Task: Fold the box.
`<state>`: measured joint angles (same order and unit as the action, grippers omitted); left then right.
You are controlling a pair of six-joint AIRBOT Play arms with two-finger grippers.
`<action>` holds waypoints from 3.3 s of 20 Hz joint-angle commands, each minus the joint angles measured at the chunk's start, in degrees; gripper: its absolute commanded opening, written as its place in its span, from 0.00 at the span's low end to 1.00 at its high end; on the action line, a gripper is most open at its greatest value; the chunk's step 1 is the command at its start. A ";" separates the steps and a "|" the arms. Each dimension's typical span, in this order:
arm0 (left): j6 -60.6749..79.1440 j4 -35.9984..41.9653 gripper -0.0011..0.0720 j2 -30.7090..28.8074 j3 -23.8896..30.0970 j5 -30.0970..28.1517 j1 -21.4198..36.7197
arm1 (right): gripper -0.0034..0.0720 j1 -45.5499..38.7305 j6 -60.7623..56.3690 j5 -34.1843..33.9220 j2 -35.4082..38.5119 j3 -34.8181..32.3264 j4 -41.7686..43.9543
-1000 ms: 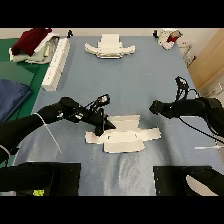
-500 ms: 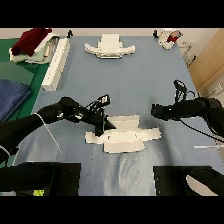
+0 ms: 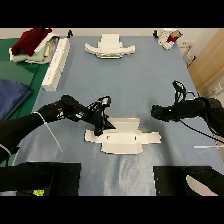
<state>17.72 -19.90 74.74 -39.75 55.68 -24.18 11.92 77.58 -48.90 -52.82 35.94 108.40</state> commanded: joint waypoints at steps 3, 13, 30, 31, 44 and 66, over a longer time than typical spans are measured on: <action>0.24 0.52 0.03 -0.04 -1.20 0.94 0.00 | 0.25 -0.02 0.94 -0.04 -0.02 0.04 -0.20; -1.36 0.50 0.03 -0.04 1.27 1.88 -0.07 | 0.25 -0.02 0.94 -0.07 -0.02 0.04 -0.17; -4.07 0.37 0.03 -0.04 1.57 1.88 -0.02 | 0.05 21.46 2.38 -20.65 14.43 -2.23 -0.33; -4.07 0.37 0.03 -0.04 1.57 1.88 -0.02 | 0.05 28.06 3.26 -19.06 16.98 -3.82 -0.46; -4.04 0.37 0.03 -0.04 1.55 1.88 -0.02 | 0.82 58.71 4.33 2.45 3.56 -10.03 -30.16; -4.07 0.39 0.03 -0.04 1.55 1.81 -0.02 | 1.00 56.39 -4.57 -5.35 6.12 -7.10 -42.38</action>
<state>13.65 -19.51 74.65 -38.17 57.52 -24.25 69.56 73.56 -52.82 -46.83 28.82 66.57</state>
